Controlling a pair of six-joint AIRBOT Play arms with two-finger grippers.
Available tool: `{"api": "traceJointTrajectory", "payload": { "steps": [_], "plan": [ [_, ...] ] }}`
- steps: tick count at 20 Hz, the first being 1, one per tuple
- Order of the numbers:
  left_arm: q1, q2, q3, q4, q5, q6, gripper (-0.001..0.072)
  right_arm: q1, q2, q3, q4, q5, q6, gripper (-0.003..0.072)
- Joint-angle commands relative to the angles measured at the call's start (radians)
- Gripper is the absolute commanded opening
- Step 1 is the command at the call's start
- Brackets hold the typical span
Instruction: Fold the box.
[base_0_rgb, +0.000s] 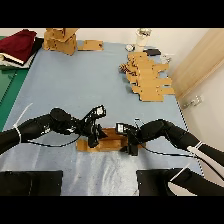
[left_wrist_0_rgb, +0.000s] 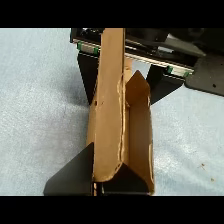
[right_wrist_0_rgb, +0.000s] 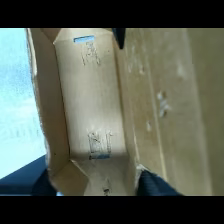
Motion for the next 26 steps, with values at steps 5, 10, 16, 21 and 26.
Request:
{"api": "traceJointTrajectory", "payload": {
  "steps": [5, 10, 16, 21, 26],
  "plan": [
    [0.001, 0.0, 0.0, 0.0, -0.001, 0.0, 0.0012, 0.002, 0.0, 0.001, 0.002, -0.013, 0.0, 0.0515],
    [0.001, 0.0, 0.0, 0.0, -0.001, 0.0, 0.0012, 0.002, 0.0, 0.001, 0.001, -0.011, 0.0, 0.0515],
    [0.001, 0.0, 0.0, 0.0, -0.001, 0.001, 0.0012, 0.002, 0.0, 0.001, 0.001, -0.014, 0.0, 0.0515],
    [0.001, 0.0, 0.0, 0.0, -0.001, 0.001, 0.0012, 0.001, 0.0, 0.001, 0.001, -0.016, 0.0, 0.0515],
    [0.001, 0.0, 0.0, -0.019, -0.007, -0.006, 0.0012, 0.001, 0.0, 0.0, 0.001, -0.015, 0.0, 0.0515]
  ]
}}
